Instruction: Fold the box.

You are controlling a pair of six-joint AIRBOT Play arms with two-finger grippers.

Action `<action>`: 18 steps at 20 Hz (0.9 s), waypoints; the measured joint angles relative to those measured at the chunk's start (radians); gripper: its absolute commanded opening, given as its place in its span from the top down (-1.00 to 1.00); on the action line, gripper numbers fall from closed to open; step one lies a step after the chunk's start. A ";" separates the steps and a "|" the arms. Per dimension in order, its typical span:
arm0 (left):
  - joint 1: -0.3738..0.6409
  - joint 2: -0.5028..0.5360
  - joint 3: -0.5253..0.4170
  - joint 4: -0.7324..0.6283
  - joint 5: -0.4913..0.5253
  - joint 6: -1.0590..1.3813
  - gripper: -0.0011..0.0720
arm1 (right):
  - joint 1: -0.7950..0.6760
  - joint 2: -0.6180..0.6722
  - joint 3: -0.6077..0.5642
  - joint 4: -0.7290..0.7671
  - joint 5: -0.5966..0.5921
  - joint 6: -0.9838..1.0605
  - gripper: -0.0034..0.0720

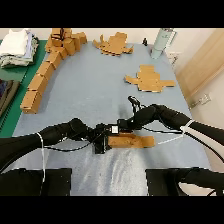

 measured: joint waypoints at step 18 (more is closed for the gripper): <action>0.000 0.000 0.000 0.001 0.000 0.002 -0.18 | 0.018 0.582 -0.117 -0.346 -0.497 -0.546 -0.72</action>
